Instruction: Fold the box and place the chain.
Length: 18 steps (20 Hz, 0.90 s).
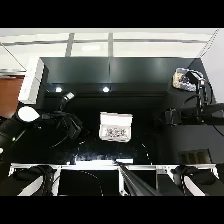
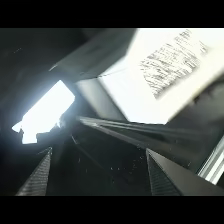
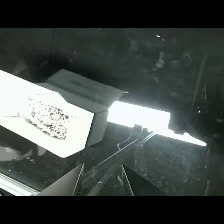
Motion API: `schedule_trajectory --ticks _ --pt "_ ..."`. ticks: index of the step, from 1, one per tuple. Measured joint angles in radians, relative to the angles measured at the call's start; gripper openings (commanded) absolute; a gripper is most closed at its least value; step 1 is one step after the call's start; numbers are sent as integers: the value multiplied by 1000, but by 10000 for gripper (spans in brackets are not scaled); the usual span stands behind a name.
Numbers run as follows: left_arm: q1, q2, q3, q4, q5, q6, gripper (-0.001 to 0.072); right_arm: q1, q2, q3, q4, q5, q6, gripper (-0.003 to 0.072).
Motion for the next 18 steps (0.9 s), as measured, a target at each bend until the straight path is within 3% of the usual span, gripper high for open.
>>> schedule_trajectory --ticks 4,7,12,18 --pt "-26 -95 -13 -117 42 548 709 0 0 0 -1 5 27 297" --pt "-60 -181 13 -164 71 776 709 0 0 0 -2 8 35 297" --pt "-88 -281 45 -203 31 937 709 0 0 0 -3 8 42 297" --pt "-129 -325 54 -253 35 991 709 0 0 0 -27 5 45 296"
